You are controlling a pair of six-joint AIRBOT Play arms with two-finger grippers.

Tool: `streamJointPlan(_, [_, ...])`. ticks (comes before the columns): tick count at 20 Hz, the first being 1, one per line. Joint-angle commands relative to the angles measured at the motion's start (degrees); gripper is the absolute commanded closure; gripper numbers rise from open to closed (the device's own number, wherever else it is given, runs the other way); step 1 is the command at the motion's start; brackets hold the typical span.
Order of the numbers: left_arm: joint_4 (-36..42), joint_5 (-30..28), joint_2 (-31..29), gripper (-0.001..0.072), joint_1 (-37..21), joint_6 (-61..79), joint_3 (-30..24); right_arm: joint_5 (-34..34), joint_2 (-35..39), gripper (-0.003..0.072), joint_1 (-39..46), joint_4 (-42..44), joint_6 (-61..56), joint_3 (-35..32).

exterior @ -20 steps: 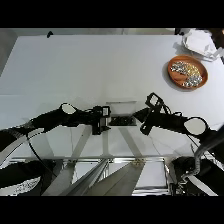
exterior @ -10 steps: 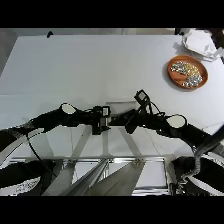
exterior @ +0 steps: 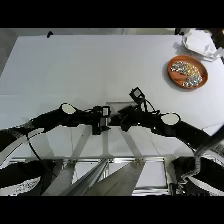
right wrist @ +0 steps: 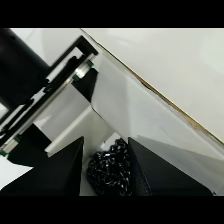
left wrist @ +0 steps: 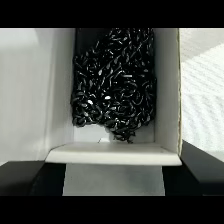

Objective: Fold the box and place the chain.

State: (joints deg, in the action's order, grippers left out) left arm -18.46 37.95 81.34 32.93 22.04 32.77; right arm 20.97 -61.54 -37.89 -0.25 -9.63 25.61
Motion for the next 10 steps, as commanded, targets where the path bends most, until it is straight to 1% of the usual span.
streamJointPlan(1, [-0.02, 0.0, -0.04, 0.0438, 0.02, 0.0, -0.02, 2.84, 4.48, 0.0468, 0.87, -9.55, -7.43, 0.11])
streamJointPlan(2, [-0.02, 0.0, -0.04, 0.0438, 0.02, 0.0, -0.02, 7.06, 6.99, 0.0586, 3.26, -16.63, -13.35, 0.11])
streamJointPlan(3, [-0.02, 0.0, -0.04, 0.0438, 0.02, 0.0, -0.02, 13.29, 9.44, 0.0639, 6.95, -24.3, -20.09, 0.11])
streamJointPlan(4, [-0.02, 0.0, -0.04, 0.0438, 0.02, 0.0, -0.02, 19.8, 11.58, 0.0641, 11.23, -31.36, -26.18, 0.11])
streamJointPlan(5, [-0.02, 0.0, -0.04, 0.0438, 0.02, 0.0, -0.02, 26.47, 13.53, 0.0671, 16.02, -38.05, -30.64, 0.11])
streamJointPlan(6, [-0.02, 0.0, -0.04, 0.0438, 0.02, 0.0, -0.02, 32.96, 15.3, 0.0673, 21.46, -44.63, -33.94, 0.11])
streamJointPlan(7, [-0.02, 0.0, -0.04, 0.0438, 0.02, 0.0, -0.02, 37.83, 16.57, 0.0674, 26.86, -50.05, -36.81, 0.11])
streamJointPlan(8, [-0.02, 0.02, -0.04, 0.0438, 0.02, 0.0, -0.02, 40.39, 17.0, 0.0674, 31.61, -53.55, -39.01, 0.11])
streamJointPlan(9, [-0.02, 0.02, -0.04, 0.0438, 0.02, 0.0, -0.02, 40.65, 16.87, 0.0674, 36.17, -55.21, -40.89, 0.11])
streamJointPlan(10, [-0.02, 0.02, -0.04, 0.0438, 0.02, 0.0, -0.02, 38.03, 16.61, 0.0674, 39.36, -54.38, -43.08, 0.11])
